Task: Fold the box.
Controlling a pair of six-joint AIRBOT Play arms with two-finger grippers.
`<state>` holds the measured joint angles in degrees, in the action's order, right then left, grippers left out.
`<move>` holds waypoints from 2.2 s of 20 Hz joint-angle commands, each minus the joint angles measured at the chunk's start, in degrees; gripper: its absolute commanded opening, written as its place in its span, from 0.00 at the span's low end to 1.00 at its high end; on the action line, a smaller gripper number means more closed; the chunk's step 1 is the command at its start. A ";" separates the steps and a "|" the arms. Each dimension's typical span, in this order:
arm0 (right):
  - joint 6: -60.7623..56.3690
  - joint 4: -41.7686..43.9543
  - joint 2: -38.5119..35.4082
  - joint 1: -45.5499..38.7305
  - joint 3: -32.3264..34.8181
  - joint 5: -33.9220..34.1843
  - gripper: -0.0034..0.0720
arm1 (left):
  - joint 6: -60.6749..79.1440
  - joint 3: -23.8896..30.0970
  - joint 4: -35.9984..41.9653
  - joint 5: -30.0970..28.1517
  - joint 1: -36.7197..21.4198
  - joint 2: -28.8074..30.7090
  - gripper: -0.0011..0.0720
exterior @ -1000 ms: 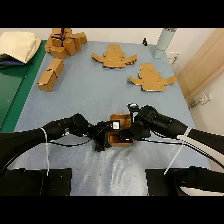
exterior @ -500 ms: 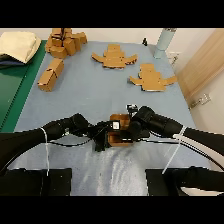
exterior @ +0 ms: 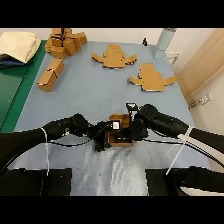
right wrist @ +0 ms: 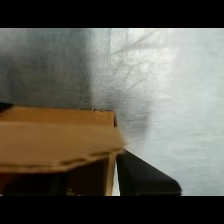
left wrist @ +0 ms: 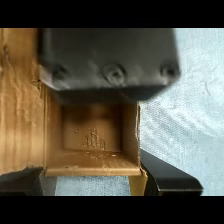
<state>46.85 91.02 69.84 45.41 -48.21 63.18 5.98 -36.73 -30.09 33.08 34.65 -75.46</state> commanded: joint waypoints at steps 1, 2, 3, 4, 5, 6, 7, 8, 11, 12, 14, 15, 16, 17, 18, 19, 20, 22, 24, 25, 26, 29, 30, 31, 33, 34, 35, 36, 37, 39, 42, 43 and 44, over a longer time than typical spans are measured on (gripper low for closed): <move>0.09 -0.79 -2.78 -0.02 -2.54 4.07 0.63 | 0.00 0.02 0.04 -0.02 0.00 -0.04 0.73; 0.09 -1.73 -2.86 -0.02 -3.34 5.97 0.63 | 0.00 0.02 0.04 -0.02 0.00 -0.04 0.73; 0.09 -2.84 -2.89 -0.02 -4.09 7.63 0.63 | 0.00 0.02 0.04 -0.02 0.00 -0.04 0.73; 0.09 -3.82 -2.91 -0.02 -4.72 8.83 0.63 | 0.00 0.02 0.04 -0.02 0.00 -0.04 0.73; 0.13 -4.44 -2.99 -0.02 -5.22 9.38 0.63 | 0.00 0.02 0.04 -0.02 0.00 -0.04 0.73; 0.17 -4.76 -3.23 -0.02 -5.44 9.42 0.63 | 0.00 0.02 0.04 -0.02 0.00 -0.04 0.73; 0.42 -4.76 -3.72 -0.02 -5.46 9.42 0.63 | 0.00 0.02 0.04 -0.02 0.00 -0.04 0.73; 0.74 -4.74 -4.35 -0.02 -5.46 9.55 0.63 | 0.00 0.02 0.04 -0.02 0.00 -0.04 0.73; 0.74 -7.15 -6.67 -0.07 -5.46 11.98 0.48 | 0.00 0.02 0.04 -0.02 0.00 -0.04 0.73; 0.72 -9.09 -7.15 -0.15 -5.46 13.31 0.45 | 0.00 0.02 0.04 -0.02 0.00 -0.04 0.73; 0.76 -13.40 -7.41 -0.94 -5.46 15.96 0.32 | 0.00 0.02 0.04 -0.02 0.00 -0.04 0.73; 1.46 -14.38 -7.37 -2.05 -5.44 16.48 0.24 | 0.00 0.00 0.04 -0.02 0.00 -0.04 0.73; 2.93 -14.75 -7.34 -3.52 -5.40 16.28 0.16 | 0.00 0.02 0.04 -0.02 0.00 -0.04 0.73; 5.09 -15.12 -6.97 -5.53 -5.40 15.72 0.14 | 0.00 0.02 0.04 -0.02 0.00 -0.04 0.73; 7.63 -15.32 -6.23 -8.26 -5.40 14.67 0.05 | 0.00 0.00 0.04 -0.02 0.00 -0.04 0.73; 10.01 -15.04 -5.14 -11.37 -5.40 13.03 0.05 | 0.00 0.02 0.04 -0.02 0.00 -0.04 0.73; 13.44 -13.09 -3.56 -15.34 -5.40 10.32 0.05 | 0.00 0.02 0.04 -0.02 0.00 -0.04 0.73; 24.76 -1.27 0.39 -24.33 -5.42 3.69 0.05 | 0.02 0.02 0.04 -0.02 0.00 -0.04 0.73; 43.87 24.02 6.27 -34.45 -6.12 0.70 0.05 | 0.00 0.02 0.04 -0.02 0.00 -0.04 0.73; 53.53 36.52 9.31 -38.14 -6.84 2.27 0.05 | 0.00 0.02 0.04 -0.02 0.00 -0.04 0.73; 61.70 47.54 12.39 -40.89 -7.85 5.73 0.05 | 0.00 0.02 0.04 -0.02 0.00 -0.04 0.73; 73.48 64.59 19.91 -42.71 -11.65 18.51 0.05 | 0.00 0.00 0.04 -0.02 0.00 -0.04 0.73; 74.31 65.02 21.05 -41.90 -12.24 20.46 0.05 | 0.00 0.02 0.04 -0.02 0.00 -0.04 0.73; 75.60 64.94 21.46 -40.92 -12.26 21.42 0.05 | 0.00 0.02 0.04 -0.02 0.00 -0.04 0.73; 78.77 64.74 21.46 -38.97 -12.24 24.11 0.05 | 0.00 0.02 0.04 -0.02 0.00 -0.04 0.73; 79.58 64.28 21.22 -38.01 -12.24 25.11 0.05 | 0.00 0.02 0.04 -0.02 0.00 -0.04 0.73; 79.69 63.39 20.85 -37.05 -12.17 25.18 0.05 | 0.00 0.00 0.04 -0.02 0.00 -0.04 0.73; 80.17 62.18 20.33 -36.00 -11.87 25.07 0.05 | 0.00 0.02 0.04 -0.02 0.00 -0.04 0.73; 81.00 61.31 19.61 -34.99 -11.08 24.70 0.05 | 0.00 0.02 0.04 -0.02 0.00 -0.04 0.73; 83.32 60.87 17.55 -33.03 -8.15 23.21 0.05 | 0.02 0.02 0.04 -0.02 0.00 -0.04 0.73; 86.33 60.85 12.85 -30.58 -1.53 19.17 0.05 | 0.00 0.00 0.04 -0.02 0.00 -0.04 0.73; 86.86 60.85 11.23 -30.08 0.37 17.53 0.05 | 0.02 0.02 0.04 -0.02 0.00 -0.04 0.73; 87.21 60.81 9.55 -29.53 2.14 15.78 0.05 | 0.00 0.02 0.04 -0.02 0.00 -0.04 0.73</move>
<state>131.26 151.85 83.22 13.93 -50.74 83.07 5.98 -36.73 -30.02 33.06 34.65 -75.46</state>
